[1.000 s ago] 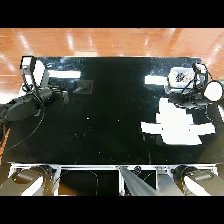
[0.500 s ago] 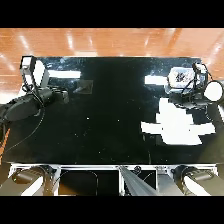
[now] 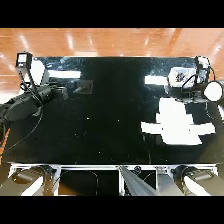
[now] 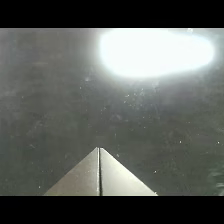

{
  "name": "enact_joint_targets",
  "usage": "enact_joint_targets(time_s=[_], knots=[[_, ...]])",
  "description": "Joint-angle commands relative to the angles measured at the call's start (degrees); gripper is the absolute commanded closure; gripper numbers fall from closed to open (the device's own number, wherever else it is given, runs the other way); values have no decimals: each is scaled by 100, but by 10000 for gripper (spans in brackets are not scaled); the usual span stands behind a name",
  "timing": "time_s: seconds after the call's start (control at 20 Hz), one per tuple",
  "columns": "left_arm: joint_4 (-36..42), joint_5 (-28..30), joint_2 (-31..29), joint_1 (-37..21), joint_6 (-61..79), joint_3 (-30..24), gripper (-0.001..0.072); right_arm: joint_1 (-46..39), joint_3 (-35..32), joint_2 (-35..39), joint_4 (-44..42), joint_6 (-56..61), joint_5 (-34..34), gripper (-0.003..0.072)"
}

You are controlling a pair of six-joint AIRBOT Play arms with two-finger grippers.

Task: Fold the box and place the chain.

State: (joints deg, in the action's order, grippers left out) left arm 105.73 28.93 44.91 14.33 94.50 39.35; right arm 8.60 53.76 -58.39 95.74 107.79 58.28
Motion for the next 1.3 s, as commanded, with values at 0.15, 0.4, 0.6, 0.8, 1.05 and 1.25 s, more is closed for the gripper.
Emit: enact_joint_targets(time_s=[0.15,0.4,0.6,0.8,1.05,1.25], knots=[[203,2,74,0,-28,-4,570,-39,2,-2,35,-7,-511,-34],[319,262,179,0,-175,-4,94,-2098,4,-2,278,-492,269,-34],[319,400,184,0,-177,-4,94,-5287,7,-208,-1322,-2610,225,-34],[319,459,184,0,-177,-4,94,-7453,531,-1683,-4210,-5021,2020,-34],[317,516,190,0,-175,-4,94,-7556,1753,-3735,-4013,-5018,3893,-34],[321,520,190,0,-177,-4,94,-6970,2111,-4507,-3694,-4859,4070,-34]])
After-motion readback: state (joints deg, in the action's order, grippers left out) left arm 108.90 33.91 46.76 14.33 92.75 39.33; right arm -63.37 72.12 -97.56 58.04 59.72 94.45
